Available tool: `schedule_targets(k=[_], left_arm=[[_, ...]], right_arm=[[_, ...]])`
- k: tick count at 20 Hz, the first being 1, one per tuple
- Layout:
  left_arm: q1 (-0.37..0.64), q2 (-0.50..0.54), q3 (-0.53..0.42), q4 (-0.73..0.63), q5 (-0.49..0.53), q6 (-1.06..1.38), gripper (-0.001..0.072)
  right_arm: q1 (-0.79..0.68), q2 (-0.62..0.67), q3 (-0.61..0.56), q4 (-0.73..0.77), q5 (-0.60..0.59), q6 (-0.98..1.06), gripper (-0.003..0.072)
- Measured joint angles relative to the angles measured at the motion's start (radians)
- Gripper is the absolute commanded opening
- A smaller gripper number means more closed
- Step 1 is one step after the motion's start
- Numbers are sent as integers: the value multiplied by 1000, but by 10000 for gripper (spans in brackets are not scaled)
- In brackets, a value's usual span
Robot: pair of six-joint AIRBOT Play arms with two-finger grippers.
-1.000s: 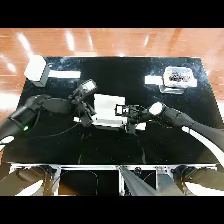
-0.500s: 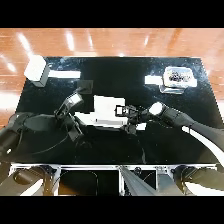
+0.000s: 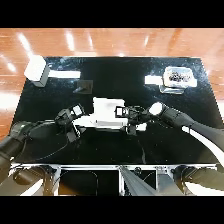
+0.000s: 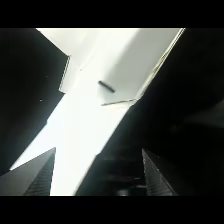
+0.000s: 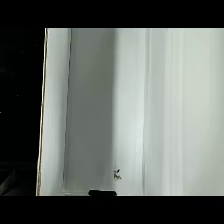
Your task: Fold the box and place the chain.
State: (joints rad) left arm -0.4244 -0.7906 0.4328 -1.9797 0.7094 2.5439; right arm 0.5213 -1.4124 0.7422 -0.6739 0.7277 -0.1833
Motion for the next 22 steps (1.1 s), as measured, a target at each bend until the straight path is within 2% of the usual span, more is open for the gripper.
schedule_targets(k=[5,9,14,22], left_arm=[[-5,-87,0,18,-58,107,605],[-5,-126,12,-53,-117,219,602],[-2,-202,40,-151,-129,289,600],[24,-292,105,-185,-102,336,590]], right_arm=[[0,0,0,-1,-2,-1,622],[0,0,0,-1,-7,-1,621],[0,0,0,0,-10,-1,622],[1,0,0,0,-13,-1,621]])
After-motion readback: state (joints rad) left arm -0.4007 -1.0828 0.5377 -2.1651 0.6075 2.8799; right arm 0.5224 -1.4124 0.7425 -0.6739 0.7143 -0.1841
